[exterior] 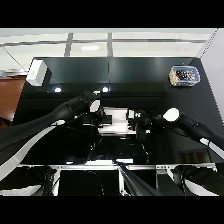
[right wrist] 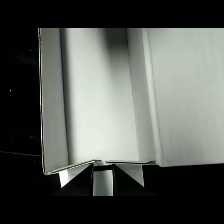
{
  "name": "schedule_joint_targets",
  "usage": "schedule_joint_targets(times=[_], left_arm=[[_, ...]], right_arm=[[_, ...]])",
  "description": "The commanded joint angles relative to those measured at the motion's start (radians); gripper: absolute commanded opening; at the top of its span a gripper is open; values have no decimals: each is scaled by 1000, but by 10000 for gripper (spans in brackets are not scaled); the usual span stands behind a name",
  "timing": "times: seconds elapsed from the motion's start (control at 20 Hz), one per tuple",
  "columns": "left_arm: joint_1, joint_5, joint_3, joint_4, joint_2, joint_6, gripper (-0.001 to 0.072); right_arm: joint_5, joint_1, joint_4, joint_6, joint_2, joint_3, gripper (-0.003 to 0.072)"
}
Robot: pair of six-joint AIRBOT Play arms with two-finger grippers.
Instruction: Fold the box and place the chain.
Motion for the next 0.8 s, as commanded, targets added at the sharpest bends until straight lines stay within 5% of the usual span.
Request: schedule_joint_targets(times=[0.0, 0.5, 0.6, 0.65, 0.7, 0.75], left_arm=[[0, 18, 1, -14, -1, 0, 24], [0, 15, 1, -14, -1, 0, 24], [0, 10, 1, -14, -1, 0, 24], [0, 10, 1, -14, -1, 0, 24], [0, 9, 1, -14, -1, 0, 24], [0, 6, 1, -14, -1, 0, 24]], right_arm=[[2, 3, 116, -9, -33, 0, 126], [-50, 34, 143, -12, -53, 0, 127], [-50, 34, 143, -12, -53, 0, 313], [-49, 34, 143, -11, -53, 0, 178], [-50, 34, 143, -12, -53, 0, 166], [-50, 34, 143, -11, -53, 0, 249]])
